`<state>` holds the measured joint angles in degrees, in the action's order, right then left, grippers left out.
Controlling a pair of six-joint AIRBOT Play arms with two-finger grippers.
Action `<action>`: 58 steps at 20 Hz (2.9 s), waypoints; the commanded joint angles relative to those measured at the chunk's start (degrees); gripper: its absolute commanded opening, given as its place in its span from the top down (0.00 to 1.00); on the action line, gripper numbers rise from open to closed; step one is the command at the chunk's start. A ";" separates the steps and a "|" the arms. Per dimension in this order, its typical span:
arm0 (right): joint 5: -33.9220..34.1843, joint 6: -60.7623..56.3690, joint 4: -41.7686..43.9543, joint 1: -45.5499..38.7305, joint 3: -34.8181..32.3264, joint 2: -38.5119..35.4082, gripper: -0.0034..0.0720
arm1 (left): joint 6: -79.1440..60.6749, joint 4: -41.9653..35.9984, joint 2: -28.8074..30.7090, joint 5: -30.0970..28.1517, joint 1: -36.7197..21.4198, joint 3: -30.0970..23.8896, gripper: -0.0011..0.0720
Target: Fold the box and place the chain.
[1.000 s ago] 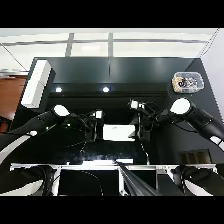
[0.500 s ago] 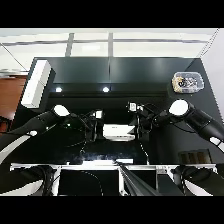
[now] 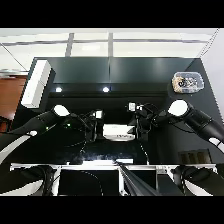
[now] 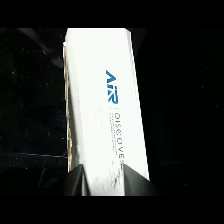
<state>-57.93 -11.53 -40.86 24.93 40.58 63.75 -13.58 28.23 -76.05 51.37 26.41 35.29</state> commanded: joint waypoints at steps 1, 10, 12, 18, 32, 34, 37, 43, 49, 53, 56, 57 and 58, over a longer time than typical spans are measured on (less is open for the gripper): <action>0.31 0.00 -0.13 0.20 -0.02 0.02 0.62 | 0.00 0.02 -0.04 -0.02 0.02 0.04 0.42; 0.28 -0.02 -0.15 0.20 -1.01 0.04 0.62 | 0.00 0.04 -0.04 -0.02 0.02 0.04 0.42; 0.15 0.00 -0.15 0.20 -1.01 0.04 0.62 | 0.00 0.04 -0.04 -0.02 0.02 0.04 0.42; -0.35 -0.02 -0.17 0.20 -1.01 0.04 0.59 | 0.00 0.04 -0.04 -0.02 0.02 0.04 0.42; -1.38 -0.76 -0.11 0.20 -1.01 0.04 0.56 | 0.00 0.04 -0.04 0.00 0.02 0.04 0.42; -1.42 -1.25 -0.11 0.20 -1.01 0.04 0.56 | 0.00 0.04 -0.04 0.02 0.02 0.04 0.42; -1.40 -1.66 -0.11 0.20 -1.01 0.04 0.53 | 0.00 0.04 -0.04 0.00 0.02 0.04 0.42; -1.33 -1.70 -0.28 0.20 -1.16 0.28 0.51 | 0.00 0.04 -0.04 0.00 0.02 0.04 0.42; -0.13 -1.73 -1.66 0.20 -1.16 0.98 0.51 | 0.00 0.04 -0.04 0.00 0.02 0.04 0.42; -0.17 -1.73 -1.88 0.20 -1.14 0.98 0.51 | 0.00 0.02 -0.04 0.00 0.02 0.04 0.42; -0.35 -3.58 -1.33 0.17 -1.11 0.98 0.51 | 0.00 0.04 -0.04 0.00 0.02 0.04 0.42; -0.31 -4.98 -0.96 0.17 -1.03 0.92 0.51 | 0.00 0.04 -0.04 0.00 0.02 0.04 0.42; -0.33 -6.58 -0.96 0.17 -0.76 0.76 0.51 | 0.00 0.04 -0.04 0.00 0.02 0.04 0.42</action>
<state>-58.28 -14.90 -42.30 25.08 39.51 64.66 -13.58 28.25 -76.05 51.40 26.44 35.29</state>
